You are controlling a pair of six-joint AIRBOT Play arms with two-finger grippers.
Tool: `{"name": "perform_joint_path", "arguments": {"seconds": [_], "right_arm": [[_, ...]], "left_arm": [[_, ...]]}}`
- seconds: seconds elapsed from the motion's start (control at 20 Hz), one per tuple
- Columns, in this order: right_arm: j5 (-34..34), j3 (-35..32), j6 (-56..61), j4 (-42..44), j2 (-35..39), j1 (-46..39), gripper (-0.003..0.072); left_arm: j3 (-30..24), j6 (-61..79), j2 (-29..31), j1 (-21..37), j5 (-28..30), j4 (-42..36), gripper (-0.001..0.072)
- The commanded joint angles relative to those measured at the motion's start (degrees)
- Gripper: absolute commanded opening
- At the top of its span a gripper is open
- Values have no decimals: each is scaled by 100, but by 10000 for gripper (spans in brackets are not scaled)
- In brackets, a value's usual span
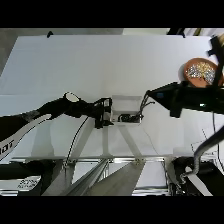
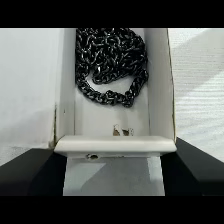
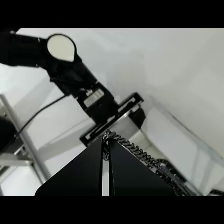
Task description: Fold the box and place the chain.
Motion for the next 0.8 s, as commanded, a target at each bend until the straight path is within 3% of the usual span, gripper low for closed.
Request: {"name": "perform_joint_path", "arguments": {"seconds": [0.0, 0.2, 0.55, 0.65, 0.75], "right_arm": [[-807, -435, -337, -136, -573, 846, 13], [-1488, -435, -168, -518, -1543, 1521, 13], [-1593, -437, 323, -767, -2800, 1812, 17], [-1587, -437, 330, -778, -2929, 1814, 96], [-1574, -439, 444, -798, -2949, 1814, 110]], "left_arm": [[2, 0, 4, 4, 2, 0, 143], [2, 0, 2, 4, 2, 0, 143], [2, 0, 2, 4, 2, 0, 143], [2, 0, 2, 4, 2, 0, 143], [2, 0, 4, 4, 2, 0, 143]]}}
